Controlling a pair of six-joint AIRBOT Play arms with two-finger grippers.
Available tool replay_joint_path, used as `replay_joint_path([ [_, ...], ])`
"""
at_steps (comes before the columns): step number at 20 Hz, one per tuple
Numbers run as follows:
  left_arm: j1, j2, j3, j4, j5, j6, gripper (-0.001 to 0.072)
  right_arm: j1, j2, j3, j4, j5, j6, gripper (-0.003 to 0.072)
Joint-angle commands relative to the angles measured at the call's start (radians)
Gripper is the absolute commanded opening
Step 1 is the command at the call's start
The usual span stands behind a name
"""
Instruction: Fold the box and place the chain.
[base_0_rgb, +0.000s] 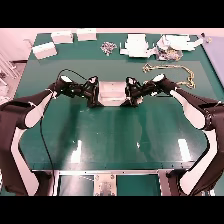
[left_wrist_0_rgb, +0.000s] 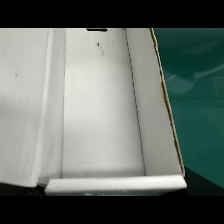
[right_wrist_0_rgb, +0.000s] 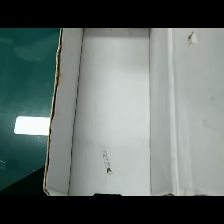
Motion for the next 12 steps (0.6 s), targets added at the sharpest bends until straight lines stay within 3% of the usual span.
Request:
replay_joint_path([
  [1,0.001,0.000,0.001,0.000,0.008,0.011,0.0693,0.000,0.000,0.000,-0.003,0.006,-0.001,0.0507],
  [3,0.001,0.000,0.001,0.000,0.012,0.010,0.0691,0.000,0.000,0.000,-0.003,0.006,-0.001,0.0507],
  [4,0.001,0.000,0.000,0.000,0.011,0.010,0.0628,0.000,0.000,0.000,-0.003,0.006,-0.001,0.0507],
  [12,0.001,0.000,0.000,0.007,0.012,0.010,0.0630,0.000,0.000,0.000,-0.003,0.006,-0.001,0.0507],
])
